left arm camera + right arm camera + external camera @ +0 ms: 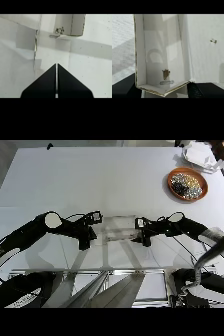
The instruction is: Fold the box and place the chain.
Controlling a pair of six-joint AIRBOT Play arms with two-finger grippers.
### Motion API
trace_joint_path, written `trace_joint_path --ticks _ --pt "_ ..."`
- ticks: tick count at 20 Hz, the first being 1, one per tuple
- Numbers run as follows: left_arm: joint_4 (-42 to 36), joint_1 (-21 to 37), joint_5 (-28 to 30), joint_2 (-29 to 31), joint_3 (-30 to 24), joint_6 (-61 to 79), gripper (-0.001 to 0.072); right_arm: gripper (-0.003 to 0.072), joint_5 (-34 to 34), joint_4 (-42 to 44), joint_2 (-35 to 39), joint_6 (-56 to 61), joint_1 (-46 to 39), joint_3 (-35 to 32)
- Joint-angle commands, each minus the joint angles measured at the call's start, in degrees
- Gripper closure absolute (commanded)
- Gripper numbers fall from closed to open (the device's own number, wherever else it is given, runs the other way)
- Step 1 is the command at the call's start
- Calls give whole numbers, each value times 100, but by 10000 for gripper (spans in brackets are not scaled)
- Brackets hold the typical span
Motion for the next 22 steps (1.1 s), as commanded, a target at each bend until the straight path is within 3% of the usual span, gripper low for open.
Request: trace_joint_path --ticks 1,3,5,10,12,14,22 --pt "166 13 -68 17 -2 120 609 229 2 2 -2 0 0 7" --pt "175 11 -76 17 -2 450 595 229 2 2 -2 0 0 7" --pt "208 11 -50 17 -2 835 511 229 2 2 -2 2 0 7" --pt "173 -4 199 11 -2 1875 488 229 2 2 -2 2 0 7" --pt "175 -7 273 9 -2 2214 361 229 2 2 -2 0 0 7" --pt "175 -7 367 4 -2 2424 296 229 2 2 -2 0 0 7" --pt "66 -271 907 -321 -2 2505 297 229 2 2 -2 0 0 7"
